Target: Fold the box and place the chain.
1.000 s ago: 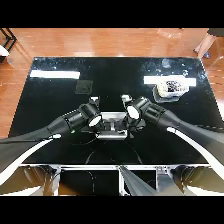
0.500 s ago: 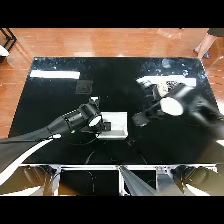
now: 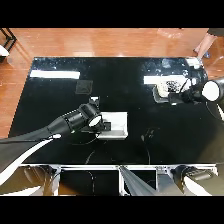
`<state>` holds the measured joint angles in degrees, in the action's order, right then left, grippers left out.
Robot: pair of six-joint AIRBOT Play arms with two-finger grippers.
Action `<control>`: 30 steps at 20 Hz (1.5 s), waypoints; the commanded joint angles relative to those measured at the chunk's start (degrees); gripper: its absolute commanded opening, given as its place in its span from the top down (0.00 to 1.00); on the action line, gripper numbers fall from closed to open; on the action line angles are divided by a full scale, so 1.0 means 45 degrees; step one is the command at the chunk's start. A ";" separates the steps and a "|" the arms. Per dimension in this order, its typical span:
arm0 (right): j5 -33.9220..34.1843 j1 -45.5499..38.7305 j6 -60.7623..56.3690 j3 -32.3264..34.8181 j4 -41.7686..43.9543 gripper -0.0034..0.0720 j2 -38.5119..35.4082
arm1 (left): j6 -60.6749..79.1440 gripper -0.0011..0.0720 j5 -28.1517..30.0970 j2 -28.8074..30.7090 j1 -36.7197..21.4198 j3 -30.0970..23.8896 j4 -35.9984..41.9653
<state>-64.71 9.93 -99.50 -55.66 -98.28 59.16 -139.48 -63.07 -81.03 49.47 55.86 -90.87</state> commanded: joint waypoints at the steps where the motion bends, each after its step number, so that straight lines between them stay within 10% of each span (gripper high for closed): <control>1: 0.1690 -0.1409 -0.0019 -0.0767 0.0476 0.00 0.1559 | 0.0000 0.96 -0.0005 0.0000 0.0000 -0.0005 0.0010; 11: 0.0155 -0.2157 -0.0767 -0.6951 0.2958 0.38 0.8500 | 0.0000 0.96 0.0005 0.0000 -0.0005 -0.0005 0.0010; 30: 0.0121 -0.2147 -0.0403 -0.7329 0.3653 0.45 0.9831 | 0.0000 0.96 0.0000 0.0000 0.0000 -0.0005 0.0010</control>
<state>-62.96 0.23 -102.50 -88.64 -83.22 102.54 -139.50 -63.07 -81.03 49.47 55.86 -90.80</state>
